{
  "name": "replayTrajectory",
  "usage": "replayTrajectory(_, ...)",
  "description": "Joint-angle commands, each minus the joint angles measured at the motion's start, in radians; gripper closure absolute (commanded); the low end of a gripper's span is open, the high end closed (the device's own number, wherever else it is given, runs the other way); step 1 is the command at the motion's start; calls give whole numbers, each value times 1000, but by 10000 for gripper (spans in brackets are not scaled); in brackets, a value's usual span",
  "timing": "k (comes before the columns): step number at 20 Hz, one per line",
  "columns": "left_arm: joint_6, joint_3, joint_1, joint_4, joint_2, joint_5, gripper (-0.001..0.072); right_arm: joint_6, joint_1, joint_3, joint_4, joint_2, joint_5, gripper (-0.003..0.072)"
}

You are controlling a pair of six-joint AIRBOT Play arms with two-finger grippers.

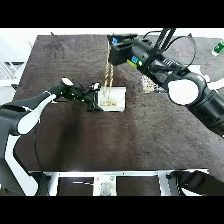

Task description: Fold the box and place the chain.

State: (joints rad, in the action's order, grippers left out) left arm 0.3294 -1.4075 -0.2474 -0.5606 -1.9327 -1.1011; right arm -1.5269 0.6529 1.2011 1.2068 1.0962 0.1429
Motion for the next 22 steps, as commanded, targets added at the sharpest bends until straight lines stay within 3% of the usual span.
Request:
replayTrajectory(1,0,-1,1,0,0,0,167,2,-5,-73,1,0,7,680)
replayTrajectory(9,0,-1,1,0,0,0,167,-50,-91,-355,-2,56,6,680)
replayTrajectory(14,0,-1,1,0,0,0,167,-49,-109,-364,-2,163,8,681)
replayTrajectory(18,0,-1,1,0,0,0,168,-30,-109,-365,2,178,11,671)
replayTrajectory(19,0,-1,1,0,0,0,168,-30,-109,-365,2,178,11,560)
replayTrajectory(20,0,-1,1,0,0,0,167,-26,-109,-365,2,177,11,340)
replayTrajectory(21,0,-1,1,0,0,0,167,-13,-109,-365,2,174,11,178)
replayTrajectory(22,0,-1,1,0,0,0,167,-4,-109,-365,2,168,4,155)
